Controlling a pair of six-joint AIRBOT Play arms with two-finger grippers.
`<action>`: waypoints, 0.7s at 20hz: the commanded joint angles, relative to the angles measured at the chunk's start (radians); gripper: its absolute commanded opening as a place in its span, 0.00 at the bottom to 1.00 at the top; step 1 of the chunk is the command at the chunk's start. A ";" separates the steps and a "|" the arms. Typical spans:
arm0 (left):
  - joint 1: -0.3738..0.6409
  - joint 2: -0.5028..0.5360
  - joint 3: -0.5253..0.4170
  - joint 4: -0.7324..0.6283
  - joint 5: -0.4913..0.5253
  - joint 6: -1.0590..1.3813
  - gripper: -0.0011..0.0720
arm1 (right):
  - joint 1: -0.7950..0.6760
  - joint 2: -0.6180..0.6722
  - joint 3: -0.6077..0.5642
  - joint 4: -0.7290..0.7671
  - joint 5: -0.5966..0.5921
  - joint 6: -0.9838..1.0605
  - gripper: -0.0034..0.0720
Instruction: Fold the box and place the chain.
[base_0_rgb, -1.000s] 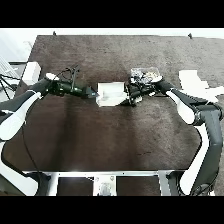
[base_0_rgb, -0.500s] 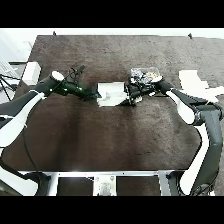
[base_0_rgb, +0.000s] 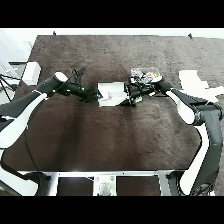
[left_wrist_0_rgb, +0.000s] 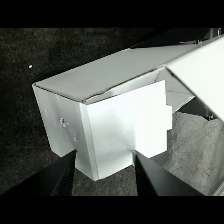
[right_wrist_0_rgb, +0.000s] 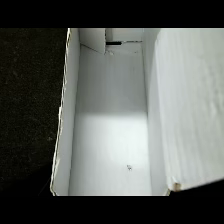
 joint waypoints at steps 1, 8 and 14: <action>-0.019 0.001 0.027 0.060 0.011 -0.079 0.60 | 0.001 0.000 0.000 0.000 0.000 0.000 0.64; -0.069 0.000 0.114 0.286 -0.024 -0.296 0.60 | 0.001 0.000 0.000 0.000 0.000 0.000 0.64; -0.105 -0.002 0.136 0.316 0.008 -0.354 0.60 | 0.001 0.000 0.000 0.000 0.000 0.000 0.64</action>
